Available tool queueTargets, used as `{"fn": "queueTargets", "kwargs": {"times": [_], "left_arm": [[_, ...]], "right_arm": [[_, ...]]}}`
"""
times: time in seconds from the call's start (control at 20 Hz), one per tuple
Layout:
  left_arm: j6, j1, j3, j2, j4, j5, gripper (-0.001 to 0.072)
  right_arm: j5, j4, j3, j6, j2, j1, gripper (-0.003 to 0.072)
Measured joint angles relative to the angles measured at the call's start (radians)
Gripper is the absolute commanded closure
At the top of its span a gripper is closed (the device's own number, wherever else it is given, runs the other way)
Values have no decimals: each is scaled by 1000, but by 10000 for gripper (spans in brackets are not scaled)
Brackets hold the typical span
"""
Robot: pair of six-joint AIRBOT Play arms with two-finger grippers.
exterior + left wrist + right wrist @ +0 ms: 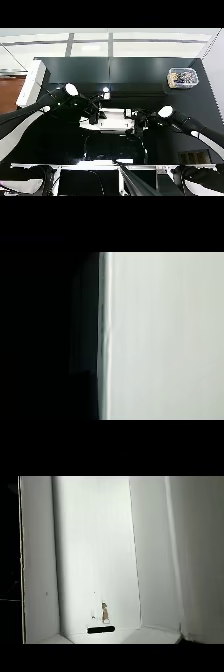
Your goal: Fold the box and place the chain.
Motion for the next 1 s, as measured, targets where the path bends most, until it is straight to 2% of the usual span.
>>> {"fn": "queueTargets", "kwargs": {"times": [0.05, 0.3, 0.35, 0.4, 0.6, 0.8, 0.85, 0.9, 0.95, 1.0], "left_arm": [[1, 0, 0, 0, 1, -2, 680], [1, 0, 0, 0, 2, -5, 674], [0, 1, 1, 0, 2, -7, 617], [-3, 2, 4, -1, 3, -15, 494], [-10, 12, 43, 11, 18, -86, 199], [-96, 34, 87, 82, 118, -141, 179], [-130, 40, 92, 108, 154, -149, 188], [-177, 49, 96, 138, 196, -170, 242], [-236, 56, 99, 166, 235, -194, 419], [-297, 63, 101, 191, 264, -226, 687]], "right_arm": [[0, 0, 0, 1, 0, 0, 205], [-4, -2, 0, 3, -1, 2, 205], [-4, -2, 0, 3, -1, 2, 205], [-6, -2, 0, 5, -1, 2, 206], [-7, -2, 0, 4, -1, 2, 206], [-7, -2, 0, 5, -1, 2, 207], [-7, -2, 0, 5, -1, 2, 207], [-7, -2, 0, 5, -1, 2, 208], [-7, -2, 0, 5, -1, 2, 217], [-7, -2, 0, 5, -1, 2, 390]]}}
